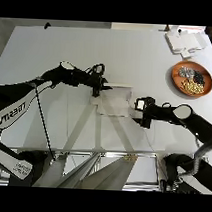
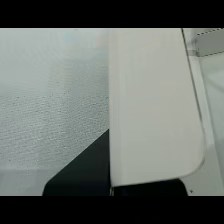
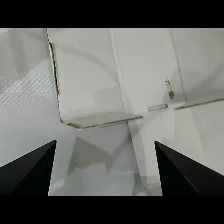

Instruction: Fold the box and place the chain.

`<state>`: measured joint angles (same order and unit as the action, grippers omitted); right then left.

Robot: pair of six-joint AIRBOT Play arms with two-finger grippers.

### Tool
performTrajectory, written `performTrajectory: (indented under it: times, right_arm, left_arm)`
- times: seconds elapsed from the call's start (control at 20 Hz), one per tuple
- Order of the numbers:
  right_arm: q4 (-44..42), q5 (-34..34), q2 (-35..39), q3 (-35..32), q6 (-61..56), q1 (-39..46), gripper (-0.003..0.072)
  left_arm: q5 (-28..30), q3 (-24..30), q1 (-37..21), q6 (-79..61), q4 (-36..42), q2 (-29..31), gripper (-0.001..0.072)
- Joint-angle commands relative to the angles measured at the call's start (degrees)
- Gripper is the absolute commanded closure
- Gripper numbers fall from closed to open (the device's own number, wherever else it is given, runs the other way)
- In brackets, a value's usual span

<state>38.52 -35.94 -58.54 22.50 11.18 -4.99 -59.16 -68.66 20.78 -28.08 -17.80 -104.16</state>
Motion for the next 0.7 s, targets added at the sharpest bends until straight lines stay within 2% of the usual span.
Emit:
performTrajectory:
  times: [0.0,0.35,0.65]
  right_arm:
    - [-10.4,2.9,-6.0,-0.2,11.5,-0.1,-0.0011]
    - [-13.0,6.1,-6.3,-0.2,11.7,-0.1,-0.0011]
    - [-16.9,6.0,-6.3,-0.2,11.6,-0.1,-0.0012]
  left_arm:
    - [0.0,0.0,0.0,0.0,0.0,0.0,0.0693]
    - [0.0,0.0,0.0,0.0,0.0,0.0,0.0693]
    - [0.0,0.0,0.0,0.0,0.0,0.0,0.0693]
